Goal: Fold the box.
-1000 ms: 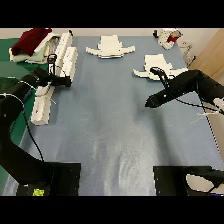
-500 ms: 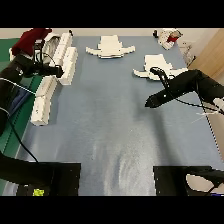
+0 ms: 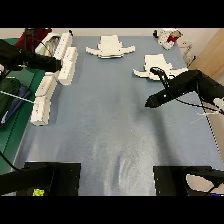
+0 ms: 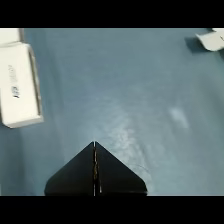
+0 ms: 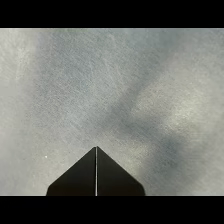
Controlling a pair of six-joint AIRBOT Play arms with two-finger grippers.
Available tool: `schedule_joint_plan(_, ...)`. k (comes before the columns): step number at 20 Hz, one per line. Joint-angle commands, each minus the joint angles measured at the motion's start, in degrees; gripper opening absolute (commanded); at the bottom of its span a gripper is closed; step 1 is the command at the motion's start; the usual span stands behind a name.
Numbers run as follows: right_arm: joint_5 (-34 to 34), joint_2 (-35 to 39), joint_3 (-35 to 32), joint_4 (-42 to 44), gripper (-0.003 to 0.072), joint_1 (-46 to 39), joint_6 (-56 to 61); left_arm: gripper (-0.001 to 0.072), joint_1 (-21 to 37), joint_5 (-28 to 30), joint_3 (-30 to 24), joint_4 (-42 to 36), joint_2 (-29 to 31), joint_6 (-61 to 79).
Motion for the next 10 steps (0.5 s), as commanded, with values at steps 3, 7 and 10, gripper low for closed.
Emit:
schedule_joint_plan(3,0.0,0.0,0.1,0.0,0.0004,0.0,0.0,0.0008,-15.9,0.2,-15.4,7.6,10.2,-13.2)
schedule_joint_plan(7,0.0,0.0,0.1,0.0,0.0004,0.0,0.0,0.0011,-26.2,9.1,-31.4,8.6,17.3,-19.1)
schedule_joint_plan(10,0.0,0.0,0.1,0.0,0.0004,0.0,0.0,0.0014,-28.2,10.5,-34.8,8.3,17.7,-19.7)
